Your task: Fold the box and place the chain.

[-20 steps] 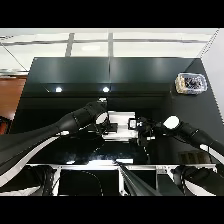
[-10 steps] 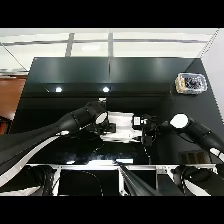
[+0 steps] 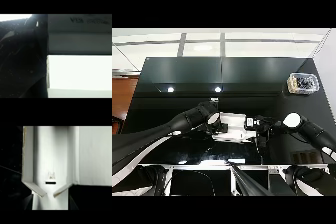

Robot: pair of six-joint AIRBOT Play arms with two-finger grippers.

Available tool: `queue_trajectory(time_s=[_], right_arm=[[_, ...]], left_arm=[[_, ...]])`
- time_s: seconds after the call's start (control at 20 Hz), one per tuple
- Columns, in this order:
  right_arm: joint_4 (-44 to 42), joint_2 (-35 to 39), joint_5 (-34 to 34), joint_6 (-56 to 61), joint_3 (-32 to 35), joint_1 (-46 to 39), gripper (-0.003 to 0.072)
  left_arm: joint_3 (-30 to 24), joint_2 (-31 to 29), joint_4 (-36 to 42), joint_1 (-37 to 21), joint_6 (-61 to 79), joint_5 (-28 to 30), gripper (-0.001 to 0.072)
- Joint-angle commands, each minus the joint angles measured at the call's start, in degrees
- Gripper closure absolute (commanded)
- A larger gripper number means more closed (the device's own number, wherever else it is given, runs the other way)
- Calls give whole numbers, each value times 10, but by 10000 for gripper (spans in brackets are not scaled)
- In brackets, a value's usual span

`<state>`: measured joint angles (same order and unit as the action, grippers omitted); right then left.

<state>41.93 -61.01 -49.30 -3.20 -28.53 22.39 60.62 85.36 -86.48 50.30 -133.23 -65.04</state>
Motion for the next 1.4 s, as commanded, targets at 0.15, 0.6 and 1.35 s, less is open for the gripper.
queue_trajectory(time_s=[0.15, 0.6, 1.35], right_arm=[[-64, -19, 30, -3, -1, 18, 492], [-187, -62, 48, -2, -1, 46, 493], [-128, -43, 6, 217, -10, 7, 676]], left_arm=[[1, 0, 2, 0, 0, 0, 682], [1, 0, 2, 0, -1, 0, 682], [1, 0, 0, 0, 0, 0, 682]])
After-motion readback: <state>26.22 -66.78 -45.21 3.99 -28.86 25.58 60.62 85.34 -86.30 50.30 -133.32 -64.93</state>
